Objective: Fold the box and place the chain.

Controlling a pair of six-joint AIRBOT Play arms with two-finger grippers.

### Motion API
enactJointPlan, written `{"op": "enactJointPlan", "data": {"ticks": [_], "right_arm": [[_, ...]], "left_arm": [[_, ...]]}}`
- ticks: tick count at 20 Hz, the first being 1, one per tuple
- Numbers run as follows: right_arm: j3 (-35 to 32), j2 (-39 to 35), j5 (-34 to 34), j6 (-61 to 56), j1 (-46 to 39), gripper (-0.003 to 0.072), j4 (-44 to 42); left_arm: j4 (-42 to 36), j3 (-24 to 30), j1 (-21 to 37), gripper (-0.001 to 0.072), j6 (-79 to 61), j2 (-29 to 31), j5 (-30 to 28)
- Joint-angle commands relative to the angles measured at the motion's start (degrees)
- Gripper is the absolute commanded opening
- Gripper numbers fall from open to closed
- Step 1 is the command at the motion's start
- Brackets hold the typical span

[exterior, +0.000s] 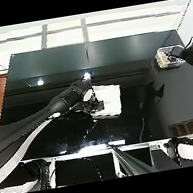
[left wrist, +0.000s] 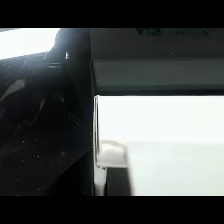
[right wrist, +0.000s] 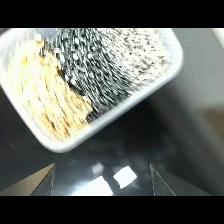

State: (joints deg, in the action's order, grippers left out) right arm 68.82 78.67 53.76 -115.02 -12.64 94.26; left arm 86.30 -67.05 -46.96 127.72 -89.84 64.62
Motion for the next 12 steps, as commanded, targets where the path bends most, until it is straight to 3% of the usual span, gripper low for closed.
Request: {"op": "enactJointPlan", "data": {"ticks": [1,2,3,4,12], "right_arm": [[14.4,13.0,7.0,4.5,-4.9,0.0708,-17.0],[17.9,15.8,8.2,4.3,-4.7,0.0706,-17.7],[19.9,17.6,8.2,4.0,-4.3,0.0593,-17.7],[21.1,19.0,7.7,3.6,-4.0,0.0579,-17.7],[21.5,25.5,7.2,0.9,-4.0,0.0562,-19.5]], "left_arm": [[0.0,0.0,0.0,0.0027,0.0,0.0,0.0],[0.0,0.0,0.0,0.0027,0.0,0.0,-0.1],[0.1,0.0,0.1,0.0027,0.0,0.0,-0.1],[0.0,0.0,0.2,0.0027,0.0,0.0,-0.1],[0.0,0.0,0.2,0.0027,0.0,0.0,0.0]]}}
